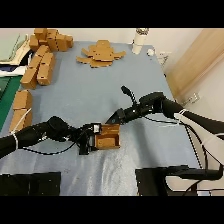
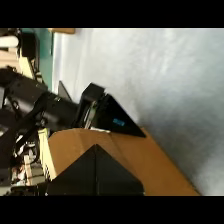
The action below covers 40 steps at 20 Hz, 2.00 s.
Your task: Fold the box.
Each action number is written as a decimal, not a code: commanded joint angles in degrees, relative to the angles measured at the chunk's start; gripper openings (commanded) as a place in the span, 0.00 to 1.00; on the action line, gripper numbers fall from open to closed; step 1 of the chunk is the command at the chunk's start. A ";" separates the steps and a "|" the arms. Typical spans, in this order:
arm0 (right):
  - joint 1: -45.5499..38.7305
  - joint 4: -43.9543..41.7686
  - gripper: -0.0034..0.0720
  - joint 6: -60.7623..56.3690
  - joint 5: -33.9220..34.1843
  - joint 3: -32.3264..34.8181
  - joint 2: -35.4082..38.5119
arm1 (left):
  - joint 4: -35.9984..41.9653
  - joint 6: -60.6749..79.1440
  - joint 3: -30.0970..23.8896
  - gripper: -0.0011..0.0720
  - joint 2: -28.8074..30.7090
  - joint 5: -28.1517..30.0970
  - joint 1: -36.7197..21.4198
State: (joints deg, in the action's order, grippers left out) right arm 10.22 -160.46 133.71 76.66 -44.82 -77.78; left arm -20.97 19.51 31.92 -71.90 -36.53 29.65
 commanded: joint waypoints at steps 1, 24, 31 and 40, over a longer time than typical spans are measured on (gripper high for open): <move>2.67 -1.55 0.05 8.26 1.05 4.61 4.50 | -0.02 0.02 0.04 0.72 0.00 0.00 0.02; 38.14 45.31 0.32 22.36 -42.40 21.81 37.83 | -0.02 0.02 0.04 0.72 0.00 0.02 0.00; 38.12 47.04 0.59 22.36 -45.88 21.81 37.48 | -0.02 0.02 0.04 0.72 0.00 0.02 0.02; 38.14 45.22 0.69 22.36 -46.27 21.84 33.68 | -0.02 0.02 0.04 0.72 0.00 0.00 0.02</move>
State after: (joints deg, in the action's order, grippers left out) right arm 48.31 -114.76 156.07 30.68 -23.00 -43.55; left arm -20.99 19.51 31.92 -71.90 -36.53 29.65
